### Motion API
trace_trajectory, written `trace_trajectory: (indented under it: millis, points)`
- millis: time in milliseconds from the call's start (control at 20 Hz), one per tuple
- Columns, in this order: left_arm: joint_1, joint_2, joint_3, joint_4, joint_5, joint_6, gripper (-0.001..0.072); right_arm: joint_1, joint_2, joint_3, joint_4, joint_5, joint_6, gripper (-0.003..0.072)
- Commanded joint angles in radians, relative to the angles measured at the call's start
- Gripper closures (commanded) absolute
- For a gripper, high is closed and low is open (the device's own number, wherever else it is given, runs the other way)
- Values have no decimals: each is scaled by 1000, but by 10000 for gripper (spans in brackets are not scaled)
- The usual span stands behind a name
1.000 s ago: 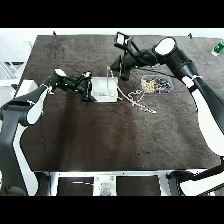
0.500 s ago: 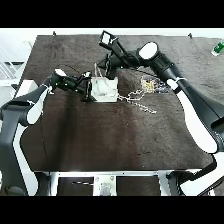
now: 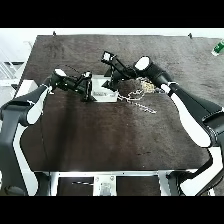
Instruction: Fold the box and place the chain.
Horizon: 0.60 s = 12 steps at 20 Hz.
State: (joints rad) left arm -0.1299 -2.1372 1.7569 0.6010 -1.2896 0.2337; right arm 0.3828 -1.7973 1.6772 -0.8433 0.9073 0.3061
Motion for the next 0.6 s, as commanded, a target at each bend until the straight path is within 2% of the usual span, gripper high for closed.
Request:
trace_trajectory:
  millis: [0,150,300,550]
  points:
    - [1,0,1,0,0,0,200,-64,38,-9,-14,120,9,101]
    - [1,0,1,0,0,0,199,-155,53,-15,-14,218,36,101]
    - [1,0,1,0,0,1,200,-193,29,-59,-15,209,23,101]
    - [1,0,1,0,0,0,200,-182,-94,-61,-75,189,-34,101]
